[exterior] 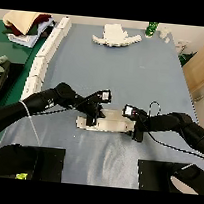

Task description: Fold the box.

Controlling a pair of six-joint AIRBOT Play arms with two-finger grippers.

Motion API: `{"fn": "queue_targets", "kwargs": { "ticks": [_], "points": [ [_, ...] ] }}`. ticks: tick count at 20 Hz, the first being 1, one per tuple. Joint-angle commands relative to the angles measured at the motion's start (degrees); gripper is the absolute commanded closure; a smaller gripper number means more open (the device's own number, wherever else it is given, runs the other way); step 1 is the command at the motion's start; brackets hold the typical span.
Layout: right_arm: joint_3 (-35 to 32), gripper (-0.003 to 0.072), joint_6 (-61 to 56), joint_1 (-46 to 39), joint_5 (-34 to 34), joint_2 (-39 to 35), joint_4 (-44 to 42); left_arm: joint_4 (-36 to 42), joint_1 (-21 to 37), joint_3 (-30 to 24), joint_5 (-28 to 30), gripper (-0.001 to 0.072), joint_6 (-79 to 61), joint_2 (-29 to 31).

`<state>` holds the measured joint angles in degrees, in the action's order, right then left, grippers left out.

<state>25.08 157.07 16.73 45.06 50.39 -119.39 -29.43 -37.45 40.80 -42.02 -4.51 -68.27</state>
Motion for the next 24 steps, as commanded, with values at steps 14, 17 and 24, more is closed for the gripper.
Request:
{"fn": "queue_targets", "kwargs": {
  "ticks": [14,17,24],
  "points": [
    [0.07,-0.0024,3.19,0.02,-2.03,2.75,-0.63,0.31,0.02,0.20,-1.51,0.0698,-0.20,0.02],
    [-0.02,-0.0023,3.54,0.02,-1.88,2.78,-0.63,0.31,0.02,0.20,-1.57,0.0698,-0.20,-0.48],
    [-0.02,-0.0024,4.55,0.02,-1.88,2.80,-1.20,0.31,1.90,0.28,-4.13,0.0698,1.14,-2.40]
  ]
}}
